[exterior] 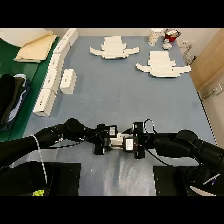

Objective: Fold the box.

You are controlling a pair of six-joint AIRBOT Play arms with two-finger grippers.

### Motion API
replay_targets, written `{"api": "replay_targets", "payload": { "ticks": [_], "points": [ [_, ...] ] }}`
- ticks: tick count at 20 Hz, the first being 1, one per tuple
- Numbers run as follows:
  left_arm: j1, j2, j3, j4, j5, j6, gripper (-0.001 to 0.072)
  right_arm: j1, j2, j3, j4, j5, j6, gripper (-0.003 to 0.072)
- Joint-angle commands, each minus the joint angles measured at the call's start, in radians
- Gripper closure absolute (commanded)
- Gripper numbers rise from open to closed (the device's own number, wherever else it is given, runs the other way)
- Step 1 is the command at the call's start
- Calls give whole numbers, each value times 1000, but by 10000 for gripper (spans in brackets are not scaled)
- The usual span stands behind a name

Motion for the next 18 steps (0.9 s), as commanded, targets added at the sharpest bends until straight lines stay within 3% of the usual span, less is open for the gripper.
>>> {"api": "replay_targets", "payload": {
  "ticks": [1,5,6,7,14,18],
  "points": [
    [0,0,0,1,0,1,382,0,-24,1,25,-2,2,280],
    [0,0,0,0,0,0,382,4,-27,1,41,-21,2,287],
    [0,0,0,0,0,0,382,4,-32,1,47,-28,2,387],
    [0,0,0,1,0,1,382,4,-37,1,51,-35,3,409],
    [0,0,0,1,0,0,382,4,-46,1,65,-57,3,402],
    [0,0,0,1,0,0,382,4,-45,1,65,-53,2,361]
  ]
}}
